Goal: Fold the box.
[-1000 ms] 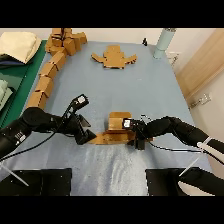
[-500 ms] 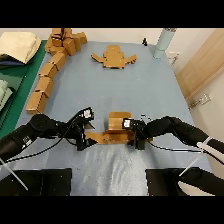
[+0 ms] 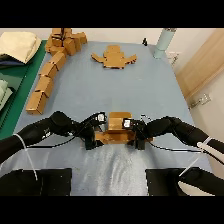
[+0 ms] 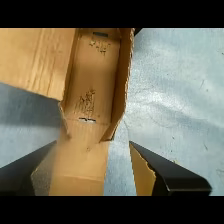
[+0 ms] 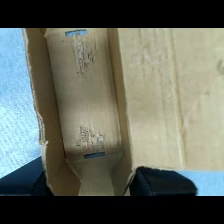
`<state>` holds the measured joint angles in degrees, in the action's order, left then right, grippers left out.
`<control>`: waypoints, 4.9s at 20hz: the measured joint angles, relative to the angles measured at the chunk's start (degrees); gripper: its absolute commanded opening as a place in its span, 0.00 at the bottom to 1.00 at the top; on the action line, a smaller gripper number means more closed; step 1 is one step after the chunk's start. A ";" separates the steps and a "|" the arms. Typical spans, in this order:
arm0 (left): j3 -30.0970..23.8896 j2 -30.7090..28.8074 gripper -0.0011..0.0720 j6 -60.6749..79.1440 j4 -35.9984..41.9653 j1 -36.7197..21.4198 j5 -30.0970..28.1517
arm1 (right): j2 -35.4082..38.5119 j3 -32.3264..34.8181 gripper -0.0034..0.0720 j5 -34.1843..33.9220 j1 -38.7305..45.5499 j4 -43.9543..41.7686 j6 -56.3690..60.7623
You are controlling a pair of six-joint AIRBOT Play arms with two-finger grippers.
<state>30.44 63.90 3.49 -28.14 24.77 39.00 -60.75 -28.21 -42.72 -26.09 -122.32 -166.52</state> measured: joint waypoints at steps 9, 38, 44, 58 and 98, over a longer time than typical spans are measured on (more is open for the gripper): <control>2.91 4.09 0.30 2.82 1.46 2.49 -1.84 | 0.02 0.00 0.81 0.00 0.00 0.02 0.00; 3.15 4.31 0.93 7.65 7.61 5.60 -4.55 | 0.02 0.00 0.81 -0.02 0.00 0.04 0.00; 3.10 4.31 0.91 7.65 7.63 5.57 -4.42 | 0.00 0.00 0.81 0.00 0.00 0.04 -0.02; 3.08 -0.92 0.03 -6.80 -2.95 5.57 -4.61 | 0.02 0.00 0.81 0.00 0.00 -0.04 0.02; -2.86 -8.11 0.03 -75.69 -9.66 -4.90 5.09 | 0.02 0.00 0.81 0.00 0.00 0.02 0.00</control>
<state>27.57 55.79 -72.20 -37.80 19.88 44.10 -60.73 -28.21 -42.72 -26.09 -122.30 -166.52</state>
